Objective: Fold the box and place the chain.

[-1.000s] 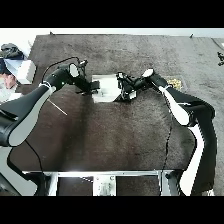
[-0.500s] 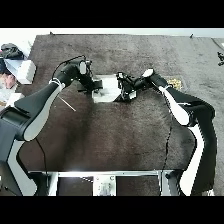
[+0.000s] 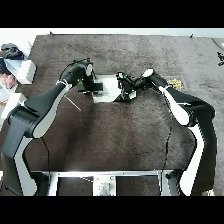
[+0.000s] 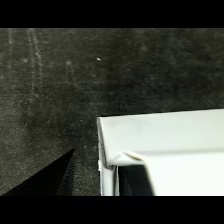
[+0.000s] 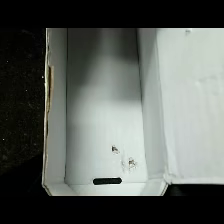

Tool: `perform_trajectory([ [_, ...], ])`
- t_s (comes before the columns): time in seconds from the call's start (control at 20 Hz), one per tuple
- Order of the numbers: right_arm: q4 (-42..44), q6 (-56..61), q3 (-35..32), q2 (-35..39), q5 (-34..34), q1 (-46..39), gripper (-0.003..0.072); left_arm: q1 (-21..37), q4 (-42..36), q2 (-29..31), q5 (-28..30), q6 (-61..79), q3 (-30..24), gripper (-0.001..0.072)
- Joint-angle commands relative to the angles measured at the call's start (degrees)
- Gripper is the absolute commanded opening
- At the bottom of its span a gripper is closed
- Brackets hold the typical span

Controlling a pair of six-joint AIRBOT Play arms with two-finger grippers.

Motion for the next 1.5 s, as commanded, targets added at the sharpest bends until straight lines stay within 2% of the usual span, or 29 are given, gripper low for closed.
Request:
perform_trajectory([
  [0.0, 0.0, 0.0, 0.0, 0.0, 0.0, 0.0, 0.0539, -0.2, 1.6, -0.3, -0.1, -1.9, 0.2, 0.0235],
  [0.5, 0.0, 0.0, 0.0, 0.0, 0.0, 0.0, 0.0538, -1.3, 3.6, -0.9, 0.3, -8.4, 0.2, 0.0231],
  [0.6, 0.0, 0.0, 0.0, 0.0, 0.0, 0.0, 0.0538, -1.3, 3.5, -1.6, -0.2, -9.4, 0.2, 0.0113],
  [0.85, 0.0, 0.0, 0.0, 0.0, 0.0, 0.0, 0.0538, -1.3, 3.5, -1.6, -0.8, -9.4, 0.4, 0.0110],
  [0.9, 0.0, 0.0, 0.0, 0.0, 0.0, 0.0, 0.0538, -1.3, 3.6, -1.6, -1.0, -9.3, 0.4, 0.0013],
  [1.1, 0.0, 0.0, 0.0, 0.0, 0.0, 0.0, 0.0538, -1.3, 3.7, -1.6, -1.1, -9.1, 1.1, 0.0013],
  [1.15, 0.0, 0.0, 0.0, 0.0, 0.0, 0.0, 0.0539, -1.3, 3.6, -1.6, -1.1, -8.5, 1.2, 0.0014],
  [1.2, 0.0, 0.0, 0.0, 0.0, 0.0, 0.0, 0.0538, -1.3, 3.0, -1.6, -0.9, -7.3, 1.2, 0.0172],
  [1.25, 0.0, 0.0, 0.0, 0.0, 0.0, 0.0, 0.0539, -1.3, 2.0, -1.6, -0.7, -5.8, 1.2, 0.0252],
  [1.45, 0.0, 0.0, 0.0, 0.0, 0.0, 0.0, 0.0538, -1.3, 0.7, -1.5, -2.4, 0.4, 3.1, 0.0255],
])
